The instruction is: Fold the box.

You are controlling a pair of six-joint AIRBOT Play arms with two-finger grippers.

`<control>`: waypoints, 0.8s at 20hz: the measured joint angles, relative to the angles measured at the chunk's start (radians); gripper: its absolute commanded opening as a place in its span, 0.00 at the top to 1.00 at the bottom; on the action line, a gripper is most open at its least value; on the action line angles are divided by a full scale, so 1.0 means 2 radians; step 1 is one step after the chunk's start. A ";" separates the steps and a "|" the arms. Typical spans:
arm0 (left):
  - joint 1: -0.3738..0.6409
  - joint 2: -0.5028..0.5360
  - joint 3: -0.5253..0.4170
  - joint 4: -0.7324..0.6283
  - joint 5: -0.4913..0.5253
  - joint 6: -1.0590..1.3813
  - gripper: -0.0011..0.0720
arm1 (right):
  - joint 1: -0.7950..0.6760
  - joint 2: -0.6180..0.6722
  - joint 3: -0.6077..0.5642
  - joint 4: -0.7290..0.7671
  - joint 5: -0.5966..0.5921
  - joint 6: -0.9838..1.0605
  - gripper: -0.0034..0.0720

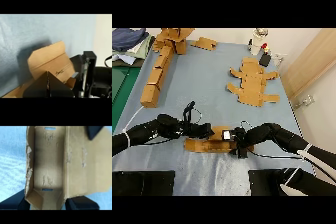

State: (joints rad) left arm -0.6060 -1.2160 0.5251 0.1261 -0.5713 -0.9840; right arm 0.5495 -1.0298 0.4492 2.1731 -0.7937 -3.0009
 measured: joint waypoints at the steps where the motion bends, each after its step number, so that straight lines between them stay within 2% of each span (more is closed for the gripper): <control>1: 0.000 -0.001 0.002 0.016 -0.002 -0.012 0.97 | 0.000 0.000 0.000 0.000 0.000 0.000 0.27; 5: 0.000 -0.003 0.004 0.053 -0.001 -0.041 0.97 | 0.000 0.000 0.000 0.000 0.000 0.000 0.27; 11: 0.002 0.000 0.010 0.068 -0.014 -0.047 0.97 | 0.000 0.000 0.000 0.000 0.000 0.000 0.27; 13: 0.006 0.016 0.013 0.071 -0.032 -0.036 0.97 | 0.000 0.000 0.000 0.000 0.000 0.000 0.27; 16: 0.020 0.070 0.014 0.103 -0.046 -0.027 0.97 | 0.000 0.000 0.000 0.000 0.000 0.000 0.27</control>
State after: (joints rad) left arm -0.5663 -1.0756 0.5526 0.3313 -0.6632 -1.0386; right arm 0.5495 -1.0302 0.4492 2.1727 -0.7937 -3.0013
